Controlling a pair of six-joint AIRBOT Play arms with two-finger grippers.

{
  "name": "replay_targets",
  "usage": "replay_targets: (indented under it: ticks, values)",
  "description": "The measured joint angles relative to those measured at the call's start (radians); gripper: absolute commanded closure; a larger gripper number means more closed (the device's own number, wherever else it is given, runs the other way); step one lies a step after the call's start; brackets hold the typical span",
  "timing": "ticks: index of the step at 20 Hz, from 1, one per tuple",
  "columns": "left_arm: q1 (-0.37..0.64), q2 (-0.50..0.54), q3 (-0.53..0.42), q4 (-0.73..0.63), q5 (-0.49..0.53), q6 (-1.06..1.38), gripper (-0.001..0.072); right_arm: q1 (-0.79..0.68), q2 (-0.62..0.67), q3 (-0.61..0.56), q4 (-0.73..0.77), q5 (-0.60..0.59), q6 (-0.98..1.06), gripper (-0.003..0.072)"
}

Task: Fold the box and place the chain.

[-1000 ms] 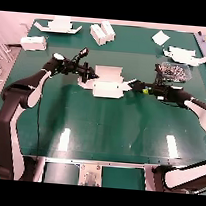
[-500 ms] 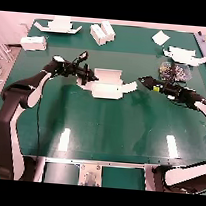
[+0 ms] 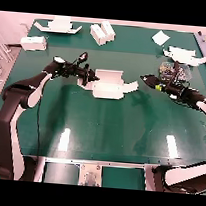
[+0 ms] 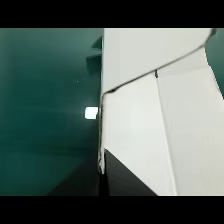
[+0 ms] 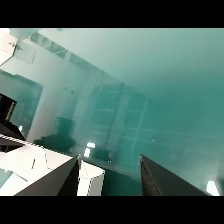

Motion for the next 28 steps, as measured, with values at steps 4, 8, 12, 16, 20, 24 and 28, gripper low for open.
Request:
replay_targets:
  ticks: [4, 8, 12, 16, 20, 24, 28]
  values:
    - [0.0, 0.0, 0.0, 0.003, -0.001, -0.001, 0.0689, 0.0, 0.0, 0.001, 0.002, 0.001, -0.014, 0.0255]
    - [0.0, 0.0, 0.0, 0.018, 0.0, -0.002, 0.0689, 0.0, 0.0, 0.002, 0.003, 0.002, -0.017, 0.0255]
    - [0.0, 0.0, 0.0, 0.025, 0.001, -0.002, 0.0689, 0.0, 0.0, 0.002, 0.003, 0.002, -0.023, 0.0257]
    - [0.0, 0.0, 0.0, 0.027, 0.001, -0.003, 0.0688, 0.0, 0.0, 0.003, 0.009, 0.002, -0.055, 0.0282]
    - [0.0, 0.0, 0.0, 0.029, -0.006, -0.004, 0.0688, -0.011, 0.0, 0.007, 0.09, 0.021, -0.106, 0.0283]
    - [0.0, 0.0, 0.0, 0.029, -0.011, -0.004, 0.0689, -0.013, 0.034, 0.021, 0.107, 0.123, -0.224, 0.0283]
    - [0.0, 0.0, 0.0, 0.03, -0.013, -0.004, 0.0688, 0.034, 0.136, 0.024, -0.043, 0.13, -0.305, 0.0283]
